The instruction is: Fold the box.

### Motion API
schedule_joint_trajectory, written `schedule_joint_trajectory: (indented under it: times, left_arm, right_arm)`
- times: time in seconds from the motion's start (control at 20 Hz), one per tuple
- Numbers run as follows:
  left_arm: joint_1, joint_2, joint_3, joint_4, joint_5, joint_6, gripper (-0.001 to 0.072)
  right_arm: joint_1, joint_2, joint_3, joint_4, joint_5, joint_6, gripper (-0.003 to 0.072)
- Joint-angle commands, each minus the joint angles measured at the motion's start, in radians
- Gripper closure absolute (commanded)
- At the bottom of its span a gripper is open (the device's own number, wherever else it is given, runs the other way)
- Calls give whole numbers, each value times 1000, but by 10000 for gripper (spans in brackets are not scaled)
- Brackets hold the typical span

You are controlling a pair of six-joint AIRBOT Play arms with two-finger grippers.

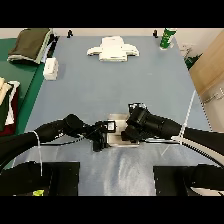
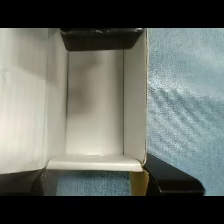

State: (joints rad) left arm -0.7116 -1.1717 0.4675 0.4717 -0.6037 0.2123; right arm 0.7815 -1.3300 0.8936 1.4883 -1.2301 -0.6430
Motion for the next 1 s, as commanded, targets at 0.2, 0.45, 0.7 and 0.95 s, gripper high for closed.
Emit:
schedule_joint_trajectory:
  times: [0.2, 0.45, 0.7, 0.95]
  left_arm:
    - [1, 0, 1, 0, 1, 0, 218]
    - [1, 0, 1, 0, 0, 0, 218]
    - [1, 0, 1, 0, 0, 0, 218]
    - [1, 0, 1, 0, 0, 0, 218]
  right_arm:
    - [-4, 95, 22, 3, -47, -13, 122]
    - [-17, 194, 34, -19, -141, -12, 82]
    - [-26, 348, 34, -82, -188, -31, 602]
    - [-261, 391, 26, -48, -175, -216, 684]
